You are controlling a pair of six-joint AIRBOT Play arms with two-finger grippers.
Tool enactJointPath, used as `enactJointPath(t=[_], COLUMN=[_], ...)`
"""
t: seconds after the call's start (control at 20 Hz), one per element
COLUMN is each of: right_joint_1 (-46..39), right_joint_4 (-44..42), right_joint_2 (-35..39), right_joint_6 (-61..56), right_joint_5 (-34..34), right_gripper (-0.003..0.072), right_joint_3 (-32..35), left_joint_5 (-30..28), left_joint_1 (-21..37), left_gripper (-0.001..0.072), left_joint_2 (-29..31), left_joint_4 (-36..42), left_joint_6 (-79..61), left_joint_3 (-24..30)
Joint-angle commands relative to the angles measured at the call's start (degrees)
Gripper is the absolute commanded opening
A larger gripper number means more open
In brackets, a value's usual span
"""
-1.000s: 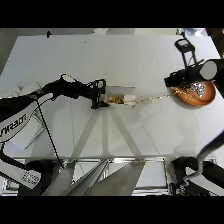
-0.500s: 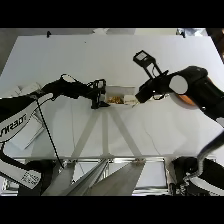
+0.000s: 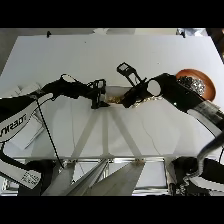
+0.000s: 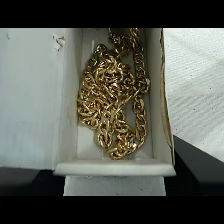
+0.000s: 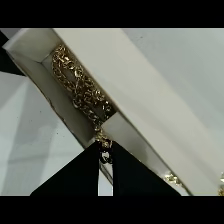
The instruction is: Fold the box and place the chain.
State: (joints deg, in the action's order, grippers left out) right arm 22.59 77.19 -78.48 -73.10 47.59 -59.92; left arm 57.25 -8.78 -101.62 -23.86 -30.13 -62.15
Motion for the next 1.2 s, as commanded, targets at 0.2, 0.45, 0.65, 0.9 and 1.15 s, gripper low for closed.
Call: enactJointPath(t=[0.2,0.45,0.65,0.9,1.15], right_joint_1=[0.1,-4.9,-12.1,-17.8,-18.1], right_joint_4=[-0.6,-0.5,-0.4,-0.5,-1.3], right_joint_2=[-2.7,4.4,11.1,10.9,4.0], right_joint_6=[4.3,11.4,19.4,46.1,62.0], right_joint_5=[-0.9,5.4,5.5,6.1,7.3], right_gripper=[0.0244,0.0302,0.0302,0.0465,0.0478], right_joint_3=[0.0,0.0,0.0,0.6,1.4], left_joint_5=[0.0,0.0,0.0,0.0,0.0], left_joint_1=[0.0,0.0,0.0,0.0,0.0], left_gripper=[0.0513,0.0513,0.0513,0.0513,0.0513], left_joint_2=[0.0,0.0,0.0,0.0,0.0], left_joint_4=[0.0,0.0,0.0,0.0,0.0], left_joint_6=[0.0,0.0,0.0,0.0,0.0], left_joint_3=[-0.1,-0.1,-0.1,-0.1,-0.1])
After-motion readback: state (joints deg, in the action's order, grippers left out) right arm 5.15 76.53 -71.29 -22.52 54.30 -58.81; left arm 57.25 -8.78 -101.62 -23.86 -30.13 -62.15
